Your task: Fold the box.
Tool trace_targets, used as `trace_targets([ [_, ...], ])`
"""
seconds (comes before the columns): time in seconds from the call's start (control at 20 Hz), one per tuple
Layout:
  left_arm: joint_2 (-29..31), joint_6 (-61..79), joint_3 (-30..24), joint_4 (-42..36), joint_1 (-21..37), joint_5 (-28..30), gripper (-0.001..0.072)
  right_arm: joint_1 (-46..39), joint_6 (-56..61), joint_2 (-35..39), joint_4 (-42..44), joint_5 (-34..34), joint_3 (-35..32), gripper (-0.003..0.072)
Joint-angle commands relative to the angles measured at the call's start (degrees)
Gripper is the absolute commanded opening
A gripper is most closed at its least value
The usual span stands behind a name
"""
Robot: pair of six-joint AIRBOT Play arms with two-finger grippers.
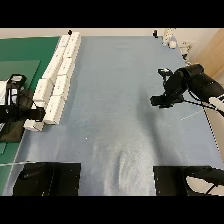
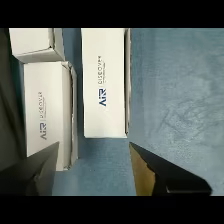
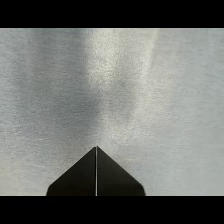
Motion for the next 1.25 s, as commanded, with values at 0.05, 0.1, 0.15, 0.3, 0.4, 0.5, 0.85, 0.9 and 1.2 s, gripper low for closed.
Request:
trace_targets([
  [0.05, 1.36, -0.15, 3.78, -8.24, -0.04, -1.95, 0.0326, 0.00, 0.00, -0.02, 0.00, 0.02, 0.04, 0.0005],
  [0.1, 1.27, -0.11, 3.76, -11.80, -0.15, -1.97, 0.0010, 0.00, 0.00, -0.02, 0.00, 0.00, 0.04, 0.0005],
  [0.15, 0.92, 0.13, 3.76, -14.67, -0.50, -1.95, 0.0013, 0.00, 0.00, -0.02, 0.00, 0.00, 0.04, 0.0005],
  [0.3, -2.47, 0.26, 3.78, -21.20, -4.59, -2.14, 0.0013, 0.00, 0.00, -0.02, 0.00, 0.02, 0.04, 0.0005],
  [0.4, -6.43, 0.50, 3.91, -23.58, -9.51, -1.44, 0.0012, 0.00, 0.00, -0.02, 0.00, 0.02, 0.04, 0.0006],
  [0.5, -10.97, 0.50, 4.17, -25.03, -15.06, -0.17, 0.0012, 0.00, 0.00, -0.02, 0.00, 0.00, 0.04, 0.0005],
  [0.85, -22.49, 0.48, 4.17, -27.17, -28.89, 8.20, 0.0012, 0.00, 0.00, -0.02, 0.00, 0.00, 0.04, 0.0006],
  [0.9, -22.97, 0.48, 4.17, -27.17, -29.46, 8.20, 0.0012, 0.00, 0.00, -0.02, 0.00, 0.00, 0.04, 0.0005],
  [1.2, -23.17, 0.48, 4.17, -27.17, -29.77, 8.15, 0.0012, 0.00, 0.00, -0.02, 0.00, 0.00, 0.04, 0.0005],
])
